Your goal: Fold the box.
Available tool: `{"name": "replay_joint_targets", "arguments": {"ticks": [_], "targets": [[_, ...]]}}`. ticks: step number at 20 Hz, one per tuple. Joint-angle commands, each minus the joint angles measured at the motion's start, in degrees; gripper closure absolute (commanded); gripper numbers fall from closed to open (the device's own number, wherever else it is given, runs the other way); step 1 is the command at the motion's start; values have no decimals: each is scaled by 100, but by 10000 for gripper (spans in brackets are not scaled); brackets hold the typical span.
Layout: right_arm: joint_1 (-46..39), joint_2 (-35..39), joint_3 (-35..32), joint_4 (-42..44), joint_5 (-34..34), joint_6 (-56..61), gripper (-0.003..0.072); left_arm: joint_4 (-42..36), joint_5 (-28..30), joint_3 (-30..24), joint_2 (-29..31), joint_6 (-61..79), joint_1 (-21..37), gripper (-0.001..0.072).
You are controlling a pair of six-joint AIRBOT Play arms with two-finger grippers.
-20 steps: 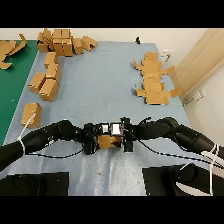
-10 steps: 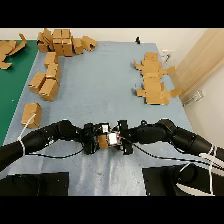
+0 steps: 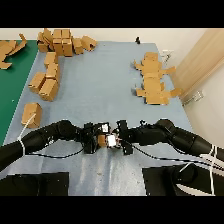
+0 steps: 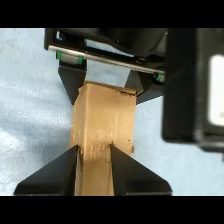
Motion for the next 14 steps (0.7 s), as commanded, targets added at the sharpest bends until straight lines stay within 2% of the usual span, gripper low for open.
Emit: {"name": "replay_joint_targets", "arguments": {"ticks": [1,7,11,14], "targets": [[7,136,94,-9,-2,50,410,2,-11,2,2,7,2,228],[4,210,125,-9,-2,52,410,2,-13,2,2,4,2,228],[4,155,122,-13,-4,293,527,2,-13,2,2,7,2,228],[7,13,122,-4,-33,409,531,2,-13,2,2,4,2,228]]}}
